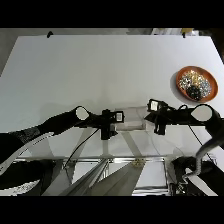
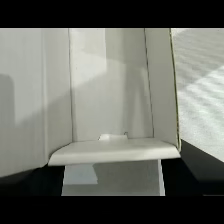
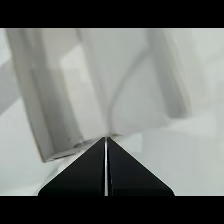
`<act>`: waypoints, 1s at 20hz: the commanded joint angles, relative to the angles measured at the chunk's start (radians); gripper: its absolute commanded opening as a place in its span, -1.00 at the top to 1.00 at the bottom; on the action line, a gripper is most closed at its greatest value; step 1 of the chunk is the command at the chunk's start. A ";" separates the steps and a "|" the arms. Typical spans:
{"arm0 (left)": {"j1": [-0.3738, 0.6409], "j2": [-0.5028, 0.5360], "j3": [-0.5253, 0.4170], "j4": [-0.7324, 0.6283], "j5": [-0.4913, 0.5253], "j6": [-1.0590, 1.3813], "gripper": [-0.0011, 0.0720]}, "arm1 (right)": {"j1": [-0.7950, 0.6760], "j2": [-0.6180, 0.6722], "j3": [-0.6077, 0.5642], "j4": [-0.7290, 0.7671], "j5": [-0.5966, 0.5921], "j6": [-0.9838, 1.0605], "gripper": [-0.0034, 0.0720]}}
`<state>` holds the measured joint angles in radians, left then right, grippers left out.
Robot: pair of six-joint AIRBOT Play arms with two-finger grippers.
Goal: Fold the box and place the chain.
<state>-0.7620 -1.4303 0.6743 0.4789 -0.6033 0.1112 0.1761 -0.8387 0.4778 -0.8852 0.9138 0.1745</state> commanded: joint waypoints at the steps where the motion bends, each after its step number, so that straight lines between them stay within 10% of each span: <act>1: 0.000 0.000 0.000 0.001 0.001 0.000 0.39 | -0.074 0.039 0.031 -0.024 -0.062 0.316 0.87; 7: 0.000 0.000 0.000 0.001 0.001 -0.001 0.39 | -0.231 -0.047 0.031 -0.280 -0.053 0.933 0.87; 20: 0.000 0.000 0.000 0.001 0.001 0.000 0.39 | -0.185 -0.241 -0.011 -0.070 0.152 0.961 0.65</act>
<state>-0.7620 -1.4303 0.6739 0.4797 -0.6029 0.1104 -0.0273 -1.0668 0.4706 -1.0058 1.0214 1.1404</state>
